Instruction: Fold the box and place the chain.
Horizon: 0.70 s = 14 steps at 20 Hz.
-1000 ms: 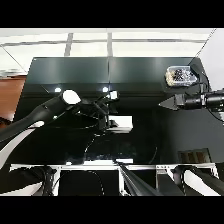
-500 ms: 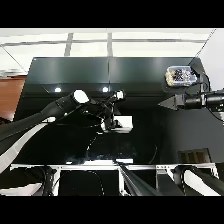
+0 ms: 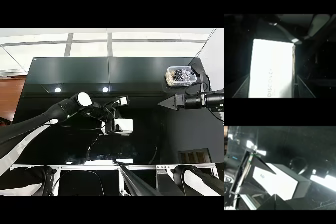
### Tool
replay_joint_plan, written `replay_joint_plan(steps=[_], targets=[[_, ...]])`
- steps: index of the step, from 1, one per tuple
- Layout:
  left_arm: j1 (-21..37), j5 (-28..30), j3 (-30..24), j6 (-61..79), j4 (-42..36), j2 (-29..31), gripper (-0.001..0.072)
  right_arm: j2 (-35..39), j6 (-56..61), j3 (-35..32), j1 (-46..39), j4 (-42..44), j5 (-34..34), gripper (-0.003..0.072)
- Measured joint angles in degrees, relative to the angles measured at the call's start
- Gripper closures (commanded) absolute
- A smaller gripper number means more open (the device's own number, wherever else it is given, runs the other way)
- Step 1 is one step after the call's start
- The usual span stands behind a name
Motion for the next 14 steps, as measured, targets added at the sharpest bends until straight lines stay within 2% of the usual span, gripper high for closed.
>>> replay_joint_plan(steps=[4, 7, 8, 9, 10, 14], targets=[[-1.2, 0.4, 0.0, 1.0, 5.5, 0.0, 0.0000, 0.0, 0.0, 0.0, 0.0, 0.0, 0.0, 0.0677], [-3.1, 3.3, 0.0, 0.2, 10.4, -0.2, 0.0009, 0.0, 0.0, 0.0, 0.0, 0.0, -0.1, 0.0676], [-3.7, 4.8, 0.0, -0.5, 11.7, -0.3, 0.0096, 0.0, 0.0, 0.0, 0.0, 0.0, -0.1, 0.0677], [-4.3, 6.2, 0.0, -1.5, 12.8, -0.3, 0.0323, 0.0, 0.0, 0.0, 0.0, 0.0, -0.3, 0.0676], [-4.8, 7.0, 0.3, -2.5, 14.0, -0.2, 0.0403, 0.0, 0.0, 0.0, 0.0, 0.0, -0.5, 0.0676], [-3.3, 8.4, 3.9, -17.5, 24.6, 1.6, 0.0403, 0.0, 0.0, 0.0, 0.0, 0.0, -1.1, 0.0677]])
